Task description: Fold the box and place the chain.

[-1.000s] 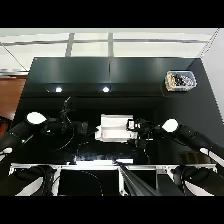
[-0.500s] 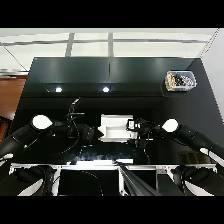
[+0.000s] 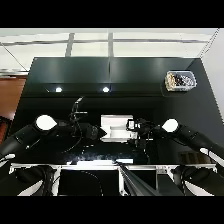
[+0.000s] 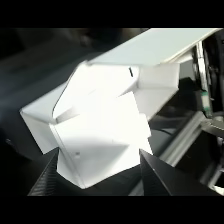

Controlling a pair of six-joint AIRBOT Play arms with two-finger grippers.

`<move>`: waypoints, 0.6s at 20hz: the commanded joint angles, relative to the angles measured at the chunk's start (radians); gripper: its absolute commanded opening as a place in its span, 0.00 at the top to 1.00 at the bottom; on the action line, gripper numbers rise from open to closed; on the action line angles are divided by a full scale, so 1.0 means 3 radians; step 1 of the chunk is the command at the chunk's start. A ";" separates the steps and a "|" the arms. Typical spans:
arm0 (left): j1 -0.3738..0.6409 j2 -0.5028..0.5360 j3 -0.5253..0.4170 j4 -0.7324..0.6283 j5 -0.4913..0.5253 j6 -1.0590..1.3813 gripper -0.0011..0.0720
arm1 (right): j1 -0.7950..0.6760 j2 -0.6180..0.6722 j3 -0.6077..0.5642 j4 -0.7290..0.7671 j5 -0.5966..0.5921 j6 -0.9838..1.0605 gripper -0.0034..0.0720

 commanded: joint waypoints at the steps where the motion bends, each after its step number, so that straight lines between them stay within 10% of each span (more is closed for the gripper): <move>1: -0.0183 -0.0069 0.0210 0.0530 0.0160 -0.0524 0.22 | 0.0001 -0.0001 -0.0001 0.0000 0.0000 0.0001 0.63; 12: -0.0762 -0.0647 0.0865 0.2107 -0.0010 -0.2143 0.22 | 0.0001 -0.0001 -0.0001 0.0000 0.0000 0.0001 0.63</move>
